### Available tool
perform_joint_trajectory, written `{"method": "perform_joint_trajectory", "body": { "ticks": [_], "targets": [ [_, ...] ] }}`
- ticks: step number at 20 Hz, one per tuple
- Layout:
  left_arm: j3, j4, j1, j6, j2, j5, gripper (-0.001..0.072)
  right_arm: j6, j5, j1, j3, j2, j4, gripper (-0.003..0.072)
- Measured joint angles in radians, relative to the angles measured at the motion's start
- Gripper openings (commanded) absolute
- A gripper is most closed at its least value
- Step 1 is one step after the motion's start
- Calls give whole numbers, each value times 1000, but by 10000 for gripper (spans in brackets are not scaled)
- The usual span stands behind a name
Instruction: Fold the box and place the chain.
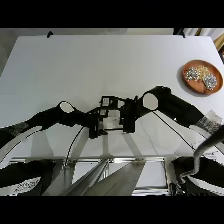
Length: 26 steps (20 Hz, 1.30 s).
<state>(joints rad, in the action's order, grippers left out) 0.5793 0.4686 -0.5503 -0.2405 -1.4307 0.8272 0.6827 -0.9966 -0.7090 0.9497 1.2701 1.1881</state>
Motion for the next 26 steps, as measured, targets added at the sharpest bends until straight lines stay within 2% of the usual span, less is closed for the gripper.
{"method": "perform_joint_trajectory", "body": {
  "ticks": [3, 4, 5, 6, 10, 13, 16, 17, 18, 19, 20, 21, 22, 26],
  "targets": [
    [0, 1, 0, -3, 0, 0, 275, 1, 24, -6, -21, -1, 0, 241],
    [0, 2, 0, -3, 0, 0, 275, 1, 31, -8, -26, -1, -1, 264],
    [0, 2, 0, -4, 0, 0, 275, 1, 36, -11, -30, -1, -2, 338],
    [0, 3, 0, -7, 0, 0, 275, 1, 45, -13, -33, -1, 0, 367],
    [0, 4, 0, -8, 0, 0, 275, 1, 52, -18, -39, -12, -2, 369],
    [0, 4, 0, -8, 0, -1, 275, 1, 50, -18, -39, -32, -6, 414],
    [0, 4, 0, -7, 0, -1, 275, 1, 43, -18, -39, -46, -10, 412],
    [0, 4, 0, -7, 0, -1, 275, 1, 40, -18, -40, -48, -10, 388],
    [0, 4, 0, -7, 0, -1, 275, 1, 36, -18, -40, -50, -13, 299],
    [0, 3, 0, -6, 0, -1, 275, 1, 32, -18, -40, -52, -14, 256],
    [0, 3, 0, -6, 0, -1, 275, 1, 29, -19, -40, -53, -15, 248],
    [0, 3, 0, -6, 0, -1, 275, 1, 30, -18, -40, -53, -14, 185],
    [0, 3, 0, -5, 0, -1, 275, 1, 29, -19, -40, -54, -14, 161],
    [0, 2, 0, -3, 0, -1, 275, 1, 34, -19, -43, -54, -6, 152]
  ]
}}
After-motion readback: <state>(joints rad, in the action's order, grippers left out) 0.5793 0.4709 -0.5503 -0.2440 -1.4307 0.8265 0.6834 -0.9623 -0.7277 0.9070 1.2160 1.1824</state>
